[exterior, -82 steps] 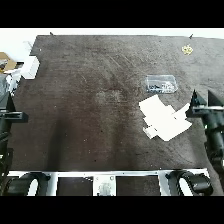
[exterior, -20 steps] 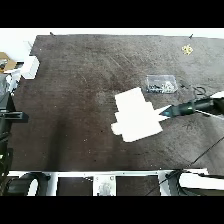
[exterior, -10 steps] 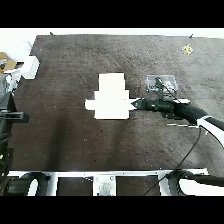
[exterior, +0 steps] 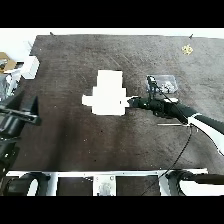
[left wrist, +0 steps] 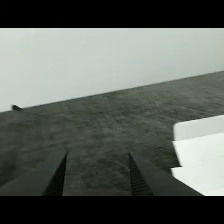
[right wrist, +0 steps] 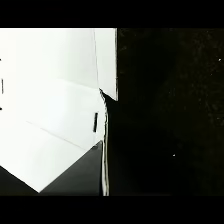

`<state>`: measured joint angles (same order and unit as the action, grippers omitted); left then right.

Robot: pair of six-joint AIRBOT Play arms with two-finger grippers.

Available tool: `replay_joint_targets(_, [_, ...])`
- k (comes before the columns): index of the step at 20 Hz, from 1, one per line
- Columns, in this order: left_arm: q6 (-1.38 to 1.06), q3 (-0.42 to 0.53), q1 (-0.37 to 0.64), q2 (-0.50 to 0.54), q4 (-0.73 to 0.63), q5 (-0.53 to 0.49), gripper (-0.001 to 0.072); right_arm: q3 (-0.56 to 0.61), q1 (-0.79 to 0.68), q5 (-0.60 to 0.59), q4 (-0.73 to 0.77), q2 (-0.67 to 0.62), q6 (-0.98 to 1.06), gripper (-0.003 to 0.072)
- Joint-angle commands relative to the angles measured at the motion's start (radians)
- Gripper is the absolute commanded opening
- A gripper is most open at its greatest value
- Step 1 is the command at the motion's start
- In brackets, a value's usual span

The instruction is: Fold the box and place the chain.

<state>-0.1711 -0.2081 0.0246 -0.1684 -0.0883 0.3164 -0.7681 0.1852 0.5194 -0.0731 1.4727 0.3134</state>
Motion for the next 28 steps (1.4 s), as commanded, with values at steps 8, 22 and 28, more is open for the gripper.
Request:
replay_joint_targets(8, [0.254, -0.513, -0.008, -0.867, 0.165, 0.532, 0.0422, 0.0, 0.005, -0.011, 0.01, 0.003, -0.12, 0.0005])
replay_joint_targets(22, [0.965, -1.736, -0.167, -1.867, 0.853, 1.09, 0.056, -0.001, 0.005, -0.011, -0.013, 0.003, -0.146, 0.0005])
replay_joint_targets(28, [0.974, -1.81, -0.167, -2.003, 0.688, 1.221, 0.0559, 0.0, 0.005, -0.012, -0.013, 0.003, -0.164, 0.0005])
